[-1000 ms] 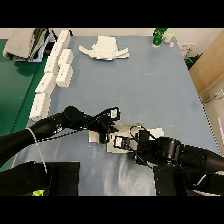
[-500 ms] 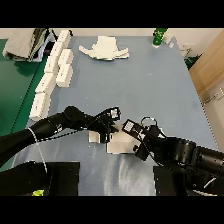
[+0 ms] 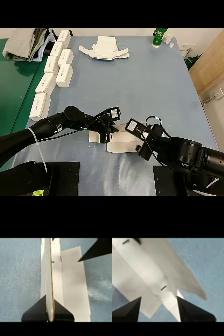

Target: Fold the box.

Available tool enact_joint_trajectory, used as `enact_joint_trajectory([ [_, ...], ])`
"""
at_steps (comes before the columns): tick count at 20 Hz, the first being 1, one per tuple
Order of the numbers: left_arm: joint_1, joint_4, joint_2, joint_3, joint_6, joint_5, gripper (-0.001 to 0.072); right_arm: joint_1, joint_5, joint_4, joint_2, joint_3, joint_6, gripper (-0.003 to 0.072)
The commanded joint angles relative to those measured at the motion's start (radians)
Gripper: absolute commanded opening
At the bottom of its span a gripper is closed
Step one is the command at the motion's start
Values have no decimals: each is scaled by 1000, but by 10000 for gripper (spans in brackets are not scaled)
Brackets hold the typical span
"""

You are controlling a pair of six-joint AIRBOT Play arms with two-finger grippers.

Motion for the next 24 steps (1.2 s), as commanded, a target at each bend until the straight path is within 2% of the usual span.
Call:
enact_joint_trajectory([
  [1, 0, 0, 0, 0, 0, 1, 13, 4, 7, 249, 30, -48, -311, 720],
  [2, 0, 0, 0, 0, 0, 1, 13, 4, 9, 293, 35, -68, -367, 720],
  [4, 0, 0, 0, 0, 0, 0, 13, 3, 50, 286, 32, -106, -379, 720],
  [11, 0, 0, 0, 0, 0, 0, 13, -27, 228, 48, -39, -122, -299, 720],
  [13, 0, 0, 0, 0, 0, 0, 13, -46, 254, 35, -47, -120, -300, 720],
  [17, 0, 0, 0, 0, 0, 0, 13, -47, 257, 18, -2, -111, -231, 720],
  [22, 0, 0, 0, 0, 0, 0, 13, -47, 204, -160, 78, -112, 38, 720],
  [24, 0, 0, 0, 0, 0, 0, 13, -47, 193, -163, 77, -113, 62, 720],
])
